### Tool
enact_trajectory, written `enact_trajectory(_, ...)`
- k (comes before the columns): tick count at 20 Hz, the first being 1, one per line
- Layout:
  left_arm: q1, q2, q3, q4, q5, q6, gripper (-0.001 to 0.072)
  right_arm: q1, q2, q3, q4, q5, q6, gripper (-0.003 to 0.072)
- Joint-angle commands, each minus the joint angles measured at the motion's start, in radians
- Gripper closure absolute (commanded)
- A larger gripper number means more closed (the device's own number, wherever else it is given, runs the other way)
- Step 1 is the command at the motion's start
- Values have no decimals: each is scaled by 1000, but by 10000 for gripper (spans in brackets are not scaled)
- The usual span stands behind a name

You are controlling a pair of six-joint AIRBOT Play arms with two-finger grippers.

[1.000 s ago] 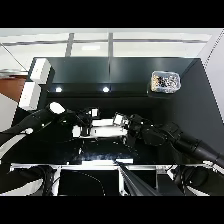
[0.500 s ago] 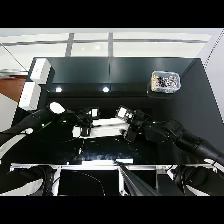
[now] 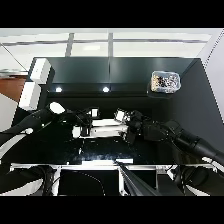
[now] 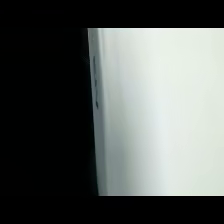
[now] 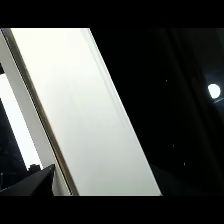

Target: Fold the box and place the chain.

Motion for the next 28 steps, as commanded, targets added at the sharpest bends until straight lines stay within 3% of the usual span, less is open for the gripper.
enact_trajectory(1, 0, 1, 1, -2, 1, 0, 682, -9, -31, 1, 87, 15, -124, -13)
enact_trajectory(5, 0, 1, 1, -1, 0, 0, 681, -8, -32, 1, 261, -55, -326, -13)
enact_trajectory(8, 0, 1, 1, -2, 2, 0, 681, -17, -49, 0, 290, -154, -418, -13)
enact_trajectory(18, -4, 1, 1, 37, -44, -77, 681, -74, -151, 1, 313, -134, -504, -13)
enact_trajectory(22, -37, 1, 1, 119, -7, -129, 682, -77, -174, 1, 313, -134, -504, -13)
enact_trajectory(28, -37, 1, 1, 110, 10, -132, 681, -77, -175, 1, 313, -137, -504, -13)
